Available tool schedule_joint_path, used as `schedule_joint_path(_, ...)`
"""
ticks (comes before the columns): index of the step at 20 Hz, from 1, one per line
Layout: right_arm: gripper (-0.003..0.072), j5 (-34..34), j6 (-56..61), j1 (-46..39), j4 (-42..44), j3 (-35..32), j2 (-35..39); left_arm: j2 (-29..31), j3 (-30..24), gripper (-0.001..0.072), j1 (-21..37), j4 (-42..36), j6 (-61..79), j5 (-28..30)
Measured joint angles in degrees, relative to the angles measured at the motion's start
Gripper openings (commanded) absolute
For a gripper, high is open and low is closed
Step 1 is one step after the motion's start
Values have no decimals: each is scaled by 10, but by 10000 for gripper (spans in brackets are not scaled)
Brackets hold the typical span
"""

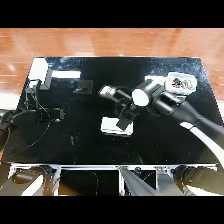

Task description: Fold the box and place the chain.

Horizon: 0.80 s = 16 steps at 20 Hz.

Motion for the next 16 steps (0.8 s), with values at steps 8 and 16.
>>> schedule_joint_path(8,31,-210,221,-38,249,-212,96,0,0,545,-22,0,0,12)
schedule_joint_path(16,32,-304,248,-57,296,-266,68,-5,0,545,-51,-2,0,11)
